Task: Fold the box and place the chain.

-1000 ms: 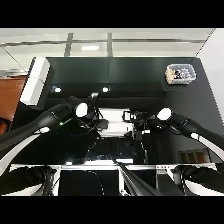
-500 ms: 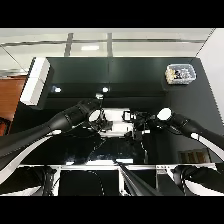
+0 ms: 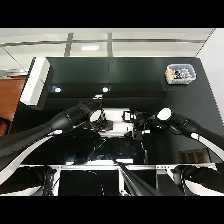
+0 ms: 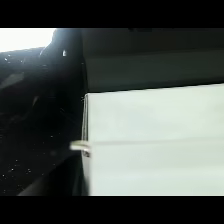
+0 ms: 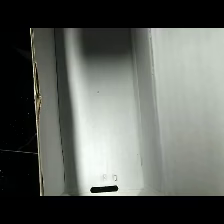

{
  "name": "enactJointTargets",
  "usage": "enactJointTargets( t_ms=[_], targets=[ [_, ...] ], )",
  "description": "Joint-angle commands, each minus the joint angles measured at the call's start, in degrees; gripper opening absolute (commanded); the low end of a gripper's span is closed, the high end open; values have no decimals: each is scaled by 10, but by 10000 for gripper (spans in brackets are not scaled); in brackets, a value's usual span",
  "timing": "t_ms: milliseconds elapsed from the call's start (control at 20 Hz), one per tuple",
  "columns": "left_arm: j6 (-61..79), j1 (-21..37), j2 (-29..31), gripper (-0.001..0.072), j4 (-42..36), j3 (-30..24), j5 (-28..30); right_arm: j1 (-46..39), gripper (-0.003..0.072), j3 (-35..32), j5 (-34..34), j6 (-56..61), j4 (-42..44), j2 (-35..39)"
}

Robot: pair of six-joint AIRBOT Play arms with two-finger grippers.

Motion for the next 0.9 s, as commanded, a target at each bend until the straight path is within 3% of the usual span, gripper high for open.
enactJointTargets(
  t_ms=[0, 100, 200, 400, 450, 550, 850],
  targets=[
    [-1, 0, 0, 146, -4, 1, 10, 0, 57, 0, 0, 0, 0, 0],
    [-1, 0, -1, 128, -2, 1, 10, 0, 57, 0, 0, 0, 0, 0],
    [-1, 0, -3, 24, -2, 1, 9, 0, 57, 0, 0, 0, 0, 0],
    [-4, 0, -9, 26, -7, 1, 5, 0, 57, 0, 0, 0, 0, 0],
    [-3, 0, -9, 77, -7, 2, 5, 0, 58, 0, 0, 0, 0, 0],
    [-3, 0, -9, 387, -6, 9, 3, 0, 58, 0, 0, 0, 0, 0],
    [-4, 3, -9, 396, 21, 12, -17, 0, 58, 0, 0, 0, -1, 0]
  ],
)
